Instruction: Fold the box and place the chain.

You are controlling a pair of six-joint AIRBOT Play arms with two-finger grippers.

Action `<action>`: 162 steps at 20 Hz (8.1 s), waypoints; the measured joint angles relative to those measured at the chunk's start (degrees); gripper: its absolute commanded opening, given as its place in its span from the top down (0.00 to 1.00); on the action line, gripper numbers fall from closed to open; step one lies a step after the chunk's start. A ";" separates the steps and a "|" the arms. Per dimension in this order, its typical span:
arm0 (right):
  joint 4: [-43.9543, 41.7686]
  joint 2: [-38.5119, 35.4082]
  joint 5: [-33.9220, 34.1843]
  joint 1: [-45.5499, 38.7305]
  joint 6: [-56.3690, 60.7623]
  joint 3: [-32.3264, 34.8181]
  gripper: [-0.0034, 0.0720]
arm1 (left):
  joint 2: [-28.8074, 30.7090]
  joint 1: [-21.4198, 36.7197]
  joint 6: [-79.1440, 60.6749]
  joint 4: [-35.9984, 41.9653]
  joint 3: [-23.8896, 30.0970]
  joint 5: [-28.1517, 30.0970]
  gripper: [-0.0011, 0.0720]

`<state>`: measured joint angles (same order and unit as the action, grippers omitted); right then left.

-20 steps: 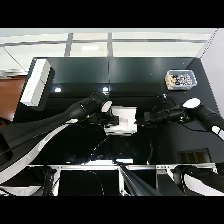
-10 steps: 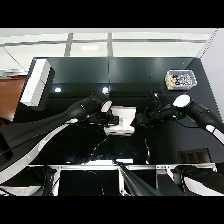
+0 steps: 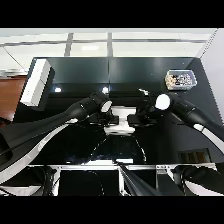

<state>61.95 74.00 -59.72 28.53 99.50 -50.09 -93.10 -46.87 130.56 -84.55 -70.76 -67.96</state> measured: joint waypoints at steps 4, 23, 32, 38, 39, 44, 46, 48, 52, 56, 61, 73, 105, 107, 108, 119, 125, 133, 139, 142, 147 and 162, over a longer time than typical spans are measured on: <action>9.53 3.80 -2.12 5.16 11.67 -4.15 0.62 | 0.00 0.00 -0.07 0.02 0.00 0.33 0.95; 21.44 8.96 -6.84 10.93 27.58 -7.63 0.95 | 0.00 0.00 -0.13 -0.09 0.00 0.48 0.95; 21.57 7.37 -6.67 10.08 26.60 -7.80 0.61 | 0.00 0.02 -0.15 -0.11 -0.02 0.04 0.95; 27.78 -5.27 -8.66 9.97 21.09 -9.31 0.62 | 0.00 0.02 -0.11 -0.09 -0.02 0.31 0.95; 32.89 -7.52 -8.72 9.60 20.68 -9.44 0.62 | 0.00 0.02 -0.11 -0.09 -0.02 0.35 0.95; 54.55 -11.02 -0.55 -1.27 19.63 -7.61 0.08 | 0.00 0.02 -0.09 -0.07 -0.02 0.46 0.95; 54.60 -9.20 5.38 -8.50 19.71 -6.67 0.09 | 0.00 0.02 -0.07 -0.07 -0.02 0.46 0.95; 49.46 -5.51 10.62 -16.28 19.41 -7.23 0.09 | 0.00 0.07 -0.04 -0.04 -0.02 0.46 0.95; 39.91 6.19 11.67 -27.56 18.25 -18.93 0.09 | 0.00 0.20 0.09 -0.04 -0.02 0.66 0.95; 35.89 20.96 0.76 -34.42 17.79 -37.55 0.09 | 0.00 0.24 0.04 -0.04 -0.02 1.11 0.95; 34.01 33.70 -7.23 -38.40 17.66 -52.00 0.09 | 0.00 0.24 -0.07 -0.04 -0.02 1.29 0.95; 31.52 37.86 -10.10 -40.30 8.24 -58.90 0.94 | 0.00 0.24 -0.07 -0.04 -0.02 1.33 0.95; -6.69 -18.08 -29.70 -19.69 -12.04 -59.78 0.94 | 0.00 0.24 -0.04 0.00 -0.02 1.33 0.95; -7.80 -17.55 -29.73 -17.09 -11.54 -59.78 0.94 | 0.00 0.24 -0.04 0.00 -0.02 1.33 0.95; -8.22 -17.14 -29.35 -15.85 -11.37 -59.78 0.94 | 0.00 0.24 -0.04 0.00 -0.02 1.33 0.95; -9.29 -10.54 -24.81 -6.14 -10.78 -55.43 0.94 | 0.00 0.24 -0.04 0.00 -0.02 1.31 0.95; -8.33 -9.94 -24.41 -5.01 -10.75 -43.08 0.94 | 0.00 0.24 -0.04 -0.02 -0.02 1.29 0.95; -6.16 -9.86 -17.14 -3.48 -10.51 -20.46 0.94 | 0.00 0.24 -0.04 -0.02 -0.02 1.31 0.95; -6.05 -9.84 -5.86 -1.16 -9.88 -10.67 0.68 | 0.00 0.24 -0.04 -0.02 -0.02 1.31 0.95; -5.07 -10.08 -5.46 -3.43 -9.90 -9.53 0.68 | 0.00 0.24 -0.02 -0.02 -0.02 1.33 0.95; 0.35 -12.39 -9.31 -12.44 -11.61 -8.96 0.68 | 0.00 0.24 -0.04 -0.02 -0.02 1.36 0.95; 4.68 -13.81 -11.34 -18.53 -17.00 -8.81 0.68 | 9.27 -1.99 -1.55 -7.80 -3.26 -1.20 0.41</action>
<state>66.63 60.18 -71.07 10.00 82.50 -58.89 -83.83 -48.86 129.01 -92.36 -74.02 -69.17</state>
